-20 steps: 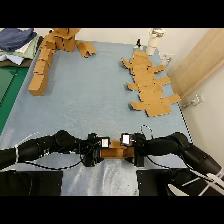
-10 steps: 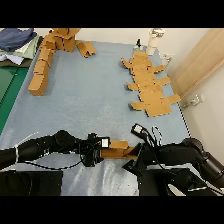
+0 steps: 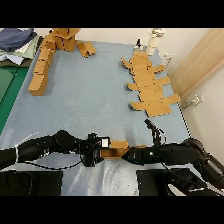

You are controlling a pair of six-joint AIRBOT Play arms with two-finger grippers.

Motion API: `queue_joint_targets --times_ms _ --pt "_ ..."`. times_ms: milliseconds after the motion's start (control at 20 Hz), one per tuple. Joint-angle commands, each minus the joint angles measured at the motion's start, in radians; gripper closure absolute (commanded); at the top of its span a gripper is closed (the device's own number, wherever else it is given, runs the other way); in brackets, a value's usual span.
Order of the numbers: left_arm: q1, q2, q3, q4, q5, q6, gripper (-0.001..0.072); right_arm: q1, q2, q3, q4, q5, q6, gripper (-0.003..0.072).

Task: Fold the box.

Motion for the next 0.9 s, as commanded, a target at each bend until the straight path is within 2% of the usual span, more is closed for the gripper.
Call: queue_joint_targets --times_ms 0,150,250,300,500,550,600,700,850 --pt "0.000 0.000 0.000 0.000 0.002 0.000 0.0180 0.000 -0.024 0.001 0.082 0.180 0.050 0.0503" --pt "0.000 0.000 0.000 0.000 0.002 0.000 0.0180 0.000 -0.101 0.011 0.085 0.364 0.012 0.0505" --pt "0.000 0.000 0.000 0.000 0.002 0.000 0.0180 -0.001 -0.174 0.037 0.074 0.452 -0.079 0.0568" --pt "0.000 0.000 0.000 0.000 0.002 0.000 0.0180 -0.003 -0.219 0.051 0.055 0.477 -0.110 0.0568" --pt "0.000 0.000 0.000 0.000 0.002 0.000 0.0180 -0.021 -0.424 0.070 -0.006 0.497 -0.194 0.0569" --pt "0.000 0.000 0.000 0.000 0.002 0.000 0.0180 -0.020 -0.473 0.071 -0.005 0.502 -0.235 0.0647" --pt "0.000 0.000 0.000 0.000 0.002 0.000 0.0180 -0.020 -0.518 0.072 -0.004 0.501 -0.265 0.0679" --pt "0.000 0.000 0.000 0.000 0.002 0.000 0.0180 -0.019 -0.571 0.075 -0.001 0.492 -0.291 0.0679" --pt "0.000 0.000 0.000 0.000 0.002 0.000 0.0180 -0.019 -0.580 0.075 -0.002 0.489 -0.317 0.0679"
